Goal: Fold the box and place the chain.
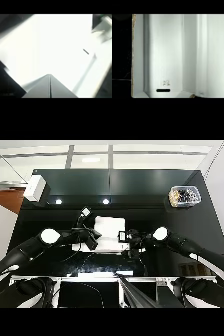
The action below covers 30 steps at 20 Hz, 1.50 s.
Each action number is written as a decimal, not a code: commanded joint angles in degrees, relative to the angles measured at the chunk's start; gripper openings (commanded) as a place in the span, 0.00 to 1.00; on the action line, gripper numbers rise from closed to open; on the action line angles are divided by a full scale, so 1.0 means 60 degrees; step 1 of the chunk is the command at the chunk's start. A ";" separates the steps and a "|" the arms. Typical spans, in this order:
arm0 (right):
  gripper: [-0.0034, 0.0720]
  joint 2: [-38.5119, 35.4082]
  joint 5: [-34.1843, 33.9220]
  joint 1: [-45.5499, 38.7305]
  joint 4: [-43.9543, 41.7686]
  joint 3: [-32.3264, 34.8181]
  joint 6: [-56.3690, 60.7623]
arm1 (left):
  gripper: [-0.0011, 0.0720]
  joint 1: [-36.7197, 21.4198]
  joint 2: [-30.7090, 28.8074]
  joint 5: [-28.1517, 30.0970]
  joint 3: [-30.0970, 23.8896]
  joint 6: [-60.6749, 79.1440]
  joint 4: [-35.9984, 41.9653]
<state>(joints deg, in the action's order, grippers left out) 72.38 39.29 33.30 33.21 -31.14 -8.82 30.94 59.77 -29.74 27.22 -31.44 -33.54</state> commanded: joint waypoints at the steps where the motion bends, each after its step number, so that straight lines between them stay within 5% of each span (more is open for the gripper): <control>1: 0.68 0.0004 0.0015 0.0007 0.0007 0.0000 -0.0029 | 0.05 0.0135 0.0437 0.0448 0.0004 0.0007 -0.0040; 13: 0.69 0.0004 0.0015 0.0007 0.0007 0.0004 -0.0029 | 0.05 0.0113 -0.0976 0.0430 0.0237 0.0007 -0.0557; 18: 0.68 0.0004 0.0015 0.0007 0.0007 0.0004 -0.0033 | 0.05 0.0160 0.0430 0.0772 0.0233 0.0007 -0.0823; 23: 0.68 0.0004 0.0015 0.0007 0.0007 0.0004 -0.0029 | 0.05 0.0149 0.1122 -0.0492 0.0554 -0.0015 -0.0907; 30: 0.69 0.0004 0.0015 0.0007 0.0007 0.0000 -0.0029 | 0.06 -0.1155 -0.0251 -0.1475 0.1708 -0.0025 -0.2084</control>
